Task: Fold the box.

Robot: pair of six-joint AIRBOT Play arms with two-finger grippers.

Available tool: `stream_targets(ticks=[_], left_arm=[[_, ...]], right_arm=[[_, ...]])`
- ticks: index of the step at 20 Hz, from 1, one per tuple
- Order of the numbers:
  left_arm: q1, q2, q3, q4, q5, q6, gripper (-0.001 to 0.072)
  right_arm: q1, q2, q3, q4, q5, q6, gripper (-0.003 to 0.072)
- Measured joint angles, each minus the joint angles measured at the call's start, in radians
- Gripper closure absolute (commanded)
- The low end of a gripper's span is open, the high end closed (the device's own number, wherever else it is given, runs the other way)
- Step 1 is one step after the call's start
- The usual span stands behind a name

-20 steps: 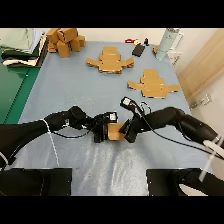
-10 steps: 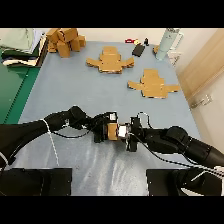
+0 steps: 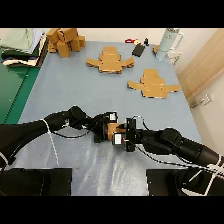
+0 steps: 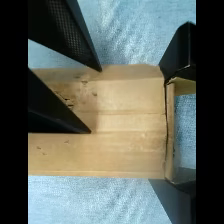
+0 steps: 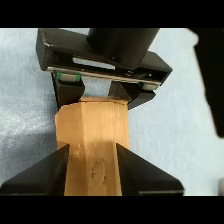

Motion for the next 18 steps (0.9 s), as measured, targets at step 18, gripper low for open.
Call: stream_targets(ticks=[18], left_arm=[[0.0,0.0,0.0,-0.001,0.002,0.0,0.0224]], right_arm=[[0.002,-0.004,0.0,-0.022,0.04,-0.019,0.0429]])
